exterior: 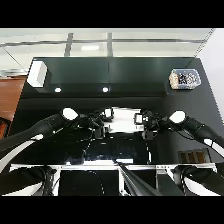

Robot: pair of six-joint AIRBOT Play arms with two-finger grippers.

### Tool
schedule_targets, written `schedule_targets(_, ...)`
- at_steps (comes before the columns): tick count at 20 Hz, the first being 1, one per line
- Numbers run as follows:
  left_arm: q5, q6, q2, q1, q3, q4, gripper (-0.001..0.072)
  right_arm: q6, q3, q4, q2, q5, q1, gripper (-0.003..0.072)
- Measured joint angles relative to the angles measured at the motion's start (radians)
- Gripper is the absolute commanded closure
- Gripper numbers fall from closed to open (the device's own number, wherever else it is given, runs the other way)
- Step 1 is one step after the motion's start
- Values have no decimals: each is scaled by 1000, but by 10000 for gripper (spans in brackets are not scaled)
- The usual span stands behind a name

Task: Fold the box and place the chain.

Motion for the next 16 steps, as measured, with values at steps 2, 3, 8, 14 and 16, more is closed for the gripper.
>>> schedule_targets(2, 1, 0, 0, -1, 0, 2, 437, 0, 0, 0, 0, 0, 0, 526)
schedule_targets(3, 0, 1, 0, -2, 0, 3, 508, 0, 0, 0, 0, 0, 0, 526)
schedule_targets(8, -4, 0, 2, 0, 0, 3, 395, 0, 0, 0, 0, 0, 0, 526)
schedule_targets(14, -19, -202, 85, 77, 0, 97, 684, 1, 0, 0, 0, 0, 0, 526)
schedule_targets(16, -69, -377, 146, 142, 0, 179, 685, 1, 0, 0, 0, 0, 0, 527)
